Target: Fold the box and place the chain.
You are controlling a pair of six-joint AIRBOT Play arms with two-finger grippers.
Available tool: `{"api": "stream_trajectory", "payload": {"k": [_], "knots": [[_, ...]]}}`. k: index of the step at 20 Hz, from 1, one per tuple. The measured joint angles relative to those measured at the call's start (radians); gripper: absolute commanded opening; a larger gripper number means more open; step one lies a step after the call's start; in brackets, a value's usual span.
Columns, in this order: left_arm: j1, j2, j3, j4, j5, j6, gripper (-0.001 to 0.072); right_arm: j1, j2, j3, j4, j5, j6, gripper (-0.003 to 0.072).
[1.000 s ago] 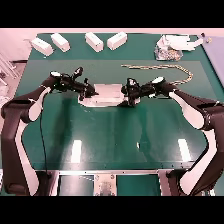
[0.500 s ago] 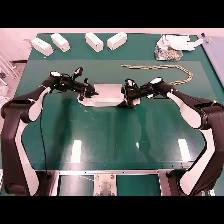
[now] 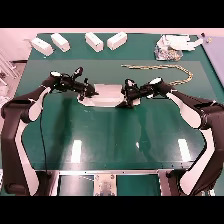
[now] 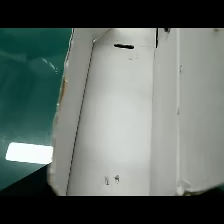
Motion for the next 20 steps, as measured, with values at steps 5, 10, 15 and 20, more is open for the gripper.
{"api": "stream_trajectory", "payload": {"k": [5,10,15,20], "knots": [[-0.001,0.000,0.000,0.000,0.000,0.000,0.0019,0.000,0.000,0.000,-0.005,0.003,0.001,0.0576],[-0.001,0.000,0.000,0.000,0.000,0.000,0.0019,0.000,0.000,0.000,-0.008,0.004,0.001,0.0577],[-0.001,0.000,0.000,0.000,0.004,0.000,0.0020,0.000,0.000,0.007,-0.010,0.002,-0.049,0.0576],[-0.001,0.000,0.000,0.000,0.011,0.000,0.0019,0.000,0.000,0.010,-0.006,-0.002,-0.077,0.0577]]}}
